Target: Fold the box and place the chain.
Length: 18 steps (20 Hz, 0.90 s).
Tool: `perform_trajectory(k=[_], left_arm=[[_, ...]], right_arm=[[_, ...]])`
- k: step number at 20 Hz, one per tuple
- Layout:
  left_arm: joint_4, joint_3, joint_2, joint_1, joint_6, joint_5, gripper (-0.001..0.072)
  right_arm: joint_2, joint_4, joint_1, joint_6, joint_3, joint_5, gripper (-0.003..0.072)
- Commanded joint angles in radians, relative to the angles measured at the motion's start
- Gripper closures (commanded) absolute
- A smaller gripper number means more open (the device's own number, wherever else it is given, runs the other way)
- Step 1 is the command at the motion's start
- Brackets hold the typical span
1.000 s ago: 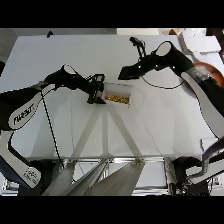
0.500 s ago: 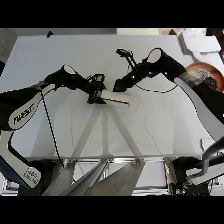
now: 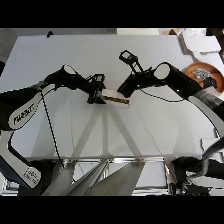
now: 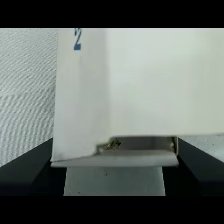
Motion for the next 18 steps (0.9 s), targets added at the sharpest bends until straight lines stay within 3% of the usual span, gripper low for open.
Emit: perform_trajectory(k=[1, 5, 14, 15, 17, 18], left_arm=[[0.0, 0.0, 0.0, 0.0, 0.0, 0.0, 0.0365], [0.0, 0.0, 0.0, 0.0, 0.0, 0.0, 0.0365], [0.0, 0.0, 0.0, 0.0, 0.0, 0.0, 0.0365], [0.0, 0.0, 0.0, 0.0, 0.0, 0.0, 0.0365], [0.0, 0.0, 0.0, 0.0, 0.0, 0.0, 0.0365], [0.0, 0.0, 0.0, 0.0, 0.0, 0.0, 0.0365]], right_arm=[[0.049, -0.003, 0.027, -0.082, -0.055, -0.051, 0.0282], [0.05, -0.004, 0.064, -0.125, -0.085, -0.061, 0.0281], [0.05, -0.025, 0.075, -0.125, -0.112, -0.227, 0.0284], [0.049, -0.039, 0.075, -0.125, -0.112, -0.232, 0.0293], [0.048, -0.07, 0.075, -0.123, -0.113, -0.22, 0.0394], [0.048, -0.071, 0.075, -0.123, -0.119, -0.221, 0.0394]])
